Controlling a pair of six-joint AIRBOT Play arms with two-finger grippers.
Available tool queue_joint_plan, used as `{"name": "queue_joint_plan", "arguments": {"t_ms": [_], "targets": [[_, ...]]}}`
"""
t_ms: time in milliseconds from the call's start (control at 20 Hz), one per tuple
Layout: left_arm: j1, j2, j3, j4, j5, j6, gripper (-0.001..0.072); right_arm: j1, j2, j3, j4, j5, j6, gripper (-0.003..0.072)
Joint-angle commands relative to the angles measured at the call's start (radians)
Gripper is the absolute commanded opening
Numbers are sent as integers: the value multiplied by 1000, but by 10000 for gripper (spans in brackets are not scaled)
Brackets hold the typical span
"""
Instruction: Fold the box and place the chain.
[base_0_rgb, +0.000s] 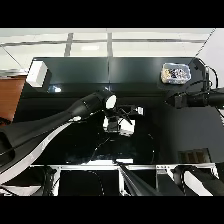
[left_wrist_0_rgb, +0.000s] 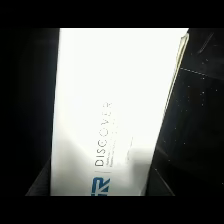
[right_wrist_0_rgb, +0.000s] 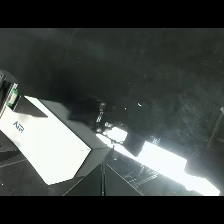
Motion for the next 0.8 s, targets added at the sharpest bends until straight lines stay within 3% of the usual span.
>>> {"name": "queue_joint_plan", "arguments": {"t_ms": [0,150,350,500,650,750], "targets": [[-6,0,55,48,-34,-63,280,0,1,1,0,1,2,13],[63,28,174,114,-181,-263,262,0,1,1,0,9,13,13],[232,131,272,289,-385,-629,262,0,1,1,0,26,13,13],[420,234,281,325,-488,-702,263,0,1,1,0,25,13,13],[681,336,281,328,-489,-744,263,0,1,1,0,24,13,14],[855,351,281,313,-493,-784,263,0,1,1,0,20,12,13]]}}
